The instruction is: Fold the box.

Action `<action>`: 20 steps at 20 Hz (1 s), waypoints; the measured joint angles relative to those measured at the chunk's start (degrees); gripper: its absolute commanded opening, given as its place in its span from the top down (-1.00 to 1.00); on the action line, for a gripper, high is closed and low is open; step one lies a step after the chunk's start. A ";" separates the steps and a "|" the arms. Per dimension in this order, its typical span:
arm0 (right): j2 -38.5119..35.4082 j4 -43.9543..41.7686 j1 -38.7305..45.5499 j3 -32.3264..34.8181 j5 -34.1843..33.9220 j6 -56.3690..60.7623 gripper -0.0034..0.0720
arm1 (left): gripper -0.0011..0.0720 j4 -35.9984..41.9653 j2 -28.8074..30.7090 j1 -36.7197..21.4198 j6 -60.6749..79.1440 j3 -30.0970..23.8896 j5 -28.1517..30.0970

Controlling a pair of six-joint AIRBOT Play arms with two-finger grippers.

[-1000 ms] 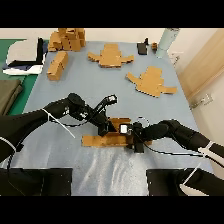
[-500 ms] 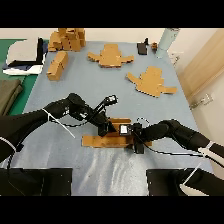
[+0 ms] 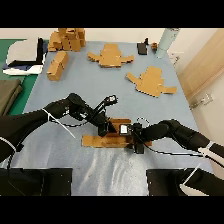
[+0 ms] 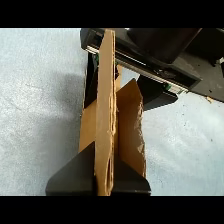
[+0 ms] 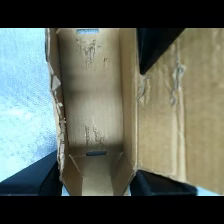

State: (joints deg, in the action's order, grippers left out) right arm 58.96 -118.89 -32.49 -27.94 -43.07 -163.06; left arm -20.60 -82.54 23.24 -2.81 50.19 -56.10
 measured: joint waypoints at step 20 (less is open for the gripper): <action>0.00 0.17 -0.02 0.00 -0.15 -0.04 -0.50 | 0.93 -24.81 11.23 -4.00 -48.76 1.18 -12.20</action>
